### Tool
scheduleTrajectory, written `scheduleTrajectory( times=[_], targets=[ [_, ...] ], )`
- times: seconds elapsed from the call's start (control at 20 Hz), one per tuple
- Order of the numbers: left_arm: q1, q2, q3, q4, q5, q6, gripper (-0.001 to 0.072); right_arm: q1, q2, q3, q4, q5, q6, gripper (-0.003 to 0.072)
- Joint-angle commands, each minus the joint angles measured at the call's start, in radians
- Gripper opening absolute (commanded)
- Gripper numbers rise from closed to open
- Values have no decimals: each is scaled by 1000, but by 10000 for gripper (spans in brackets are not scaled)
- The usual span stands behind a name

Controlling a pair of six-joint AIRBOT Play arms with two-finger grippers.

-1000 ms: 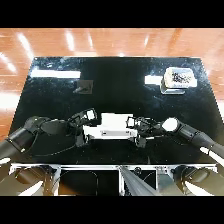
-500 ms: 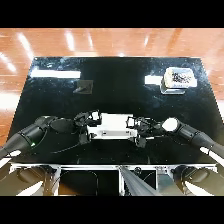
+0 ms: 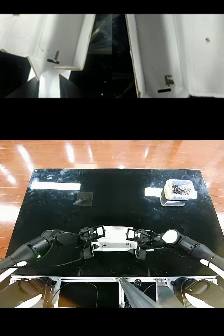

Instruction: Fold the box and place the chain.

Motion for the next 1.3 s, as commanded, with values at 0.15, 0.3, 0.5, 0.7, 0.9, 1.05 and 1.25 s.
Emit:
scheduleTrajectory(
  times=[0.15, 0.3, 0.5, 0.7, 0.9, 1.05, 1.25],
  targets=[
    [-13, -13, 2, -40, -36, 4, 320, 0, 0, 0, 1, 0, 0, 509],
    [-13, -13, 2, -52, -42, 4, 300, 0, 0, 0, 1, 1, 0, 509],
    [-32, -13, 2, -112, -45, 4, 283, 0, 0, 0, 1, 1, 0, 509],
    [-61, -14, 2, -112, -46, 5, 282, 0, 0, 0, 1, 1, 0, 509],
    [-61, -14, 2, -114, -72, 5, 281, 0, 0, 0, 1, 1, 0, 509],
    [-63, -15, 2, -115, -97, 5, 132, 0, 0, 0, 1, 1, 0, 509],
    [-80, -17, 2, -114, -129, 5, 136, 0, 0, 0, 1, 1, 0, 508]
  ],
)
